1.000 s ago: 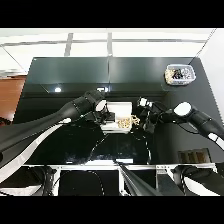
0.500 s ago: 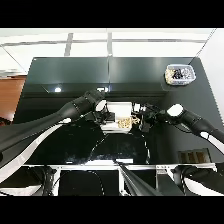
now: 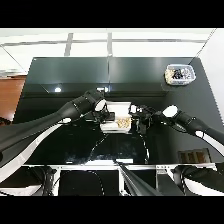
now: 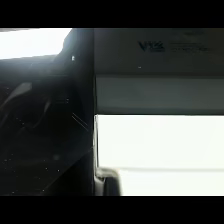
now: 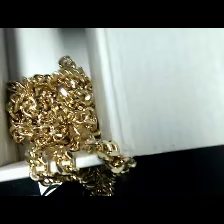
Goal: Fold the box and place the chain.
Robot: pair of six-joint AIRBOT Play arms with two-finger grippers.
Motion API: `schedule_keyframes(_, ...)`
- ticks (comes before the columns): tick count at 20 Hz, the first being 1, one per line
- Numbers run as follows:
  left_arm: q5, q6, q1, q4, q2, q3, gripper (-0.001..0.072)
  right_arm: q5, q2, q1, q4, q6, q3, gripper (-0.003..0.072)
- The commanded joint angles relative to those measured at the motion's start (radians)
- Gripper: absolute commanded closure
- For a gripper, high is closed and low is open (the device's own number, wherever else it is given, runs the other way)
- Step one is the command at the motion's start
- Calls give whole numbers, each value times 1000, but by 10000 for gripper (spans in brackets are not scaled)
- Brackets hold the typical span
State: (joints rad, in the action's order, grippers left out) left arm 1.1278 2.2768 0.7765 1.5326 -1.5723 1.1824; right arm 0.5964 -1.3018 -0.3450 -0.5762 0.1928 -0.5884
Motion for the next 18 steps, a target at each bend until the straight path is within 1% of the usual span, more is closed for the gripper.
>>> schedule_keyframes(1,0,0,1,0,1,0,679,-14,2,9,-27,-89,0,675)
schedule_keyframes(3,0,0,1,0,1,0,679,-10,28,37,-45,-151,1,669)
schedule_keyframes(5,0,0,1,-1,1,0,679,-5,77,66,-119,-227,0,670)
schedule_keyframes(7,0,0,1,-1,1,0,679,22,138,97,-195,-354,0,670)
schedule_keyframes(9,0,0,1,-1,1,0,679,78,219,123,-223,-487,0,670)
schedule_keyframes(12,0,0,1,-1,1,0,679,228,336,135,-220,-656,-46,670)
schedule_keyframes(14,0,0,1,-1,1,0,679,328,397,135,-182,-733,-102,670)
schedule_keyframes(16,0,0,1,-1,1,0,679,404,425,135,-118,-808,-172,670)
schedule_keyframes(18,0,0,1,-1,1,0,679,446,426,135,9,-864,-232,669)
